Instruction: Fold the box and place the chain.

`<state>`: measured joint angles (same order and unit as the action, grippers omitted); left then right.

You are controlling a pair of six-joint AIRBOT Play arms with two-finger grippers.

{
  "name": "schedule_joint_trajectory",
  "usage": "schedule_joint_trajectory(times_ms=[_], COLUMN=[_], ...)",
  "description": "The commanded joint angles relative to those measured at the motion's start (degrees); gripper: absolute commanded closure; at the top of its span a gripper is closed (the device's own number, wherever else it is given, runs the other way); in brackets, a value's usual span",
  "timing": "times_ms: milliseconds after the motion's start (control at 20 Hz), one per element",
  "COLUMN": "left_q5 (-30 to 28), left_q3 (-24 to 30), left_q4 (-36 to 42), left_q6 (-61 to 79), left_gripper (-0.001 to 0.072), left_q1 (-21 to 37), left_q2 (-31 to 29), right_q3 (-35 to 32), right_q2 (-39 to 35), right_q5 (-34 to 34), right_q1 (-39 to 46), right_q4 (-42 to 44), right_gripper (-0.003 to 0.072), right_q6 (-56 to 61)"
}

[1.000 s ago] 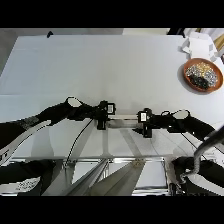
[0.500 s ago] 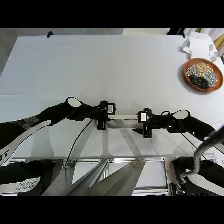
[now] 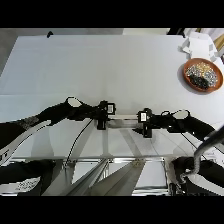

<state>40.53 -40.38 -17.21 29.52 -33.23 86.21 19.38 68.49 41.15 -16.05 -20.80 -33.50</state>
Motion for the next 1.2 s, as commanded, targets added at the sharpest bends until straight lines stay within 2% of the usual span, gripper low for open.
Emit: schedule_joint_trajectory(times_ms=[0,350,400,450,500,600,650,850,1000,1150], left_q5=[0.37,-0.04,-0.09,-0.07,-0.26,-0.24,-0.24,-2.21,-4.79,-4.68], left_q3=[-0.04,-0.04,-0.04,-0.04,-0.04,-0.04,-0.04,-0.04,-0.04,-0.04], left_q4=[0.00,-0.04,-0.04,-0.22,-0.35,-0.48,-0.46,-3.56,-10.80,-18.51], left_q6=[0.00,0.07,0.07,0.04,0.02,0.00,0.00,-1.20,-7.85,-17.44], left_gripper=[0.0698,0.0681,0.0578,0.0420,0.0325,0.0213,0.0190,0.0190,0.0190,0.0190], left_q1=[-0.07,-0.02,0.00,0.11,0.11,0.11,0.11,0.13,0.13,0.11], left_q2=[0.02,0.02,0.00,0.00,-0.09,-0.85,-1.75,-7.56,-13.44,-20.26], right_q3=[0.02,0.02,0.02,0.02,0.02,0.02,0.02,0.02,0.02,0.02], right_q2=[0.00,0.00,0.00,0.00,0.00,-0.04,-0.04,-0.04,-0.04,-0.04], right_q5=[0.04,0.04,0.04,0.04,0.02,0.04,0.02,0.04,0.04,0.02], right_q1=[-0.02,-0.02,-0.02,-0.02,-0.02,-0.02,-0.02,-0.02,-0.02,-0.02], right_q4=[0.02,0.02,0.00,0.02,0.00,0.00,0.02,0.00,0.02,0.02], right_gripper=[0.0310,0.0310,0.0310,0.0310,0.0310,0.0310,0.0310,0.0310,0.0310,0.0310], right_q6=[0.00,0.02,0.02,0.02,0.02,0.02,0.02,0.02,0.02,0.02])
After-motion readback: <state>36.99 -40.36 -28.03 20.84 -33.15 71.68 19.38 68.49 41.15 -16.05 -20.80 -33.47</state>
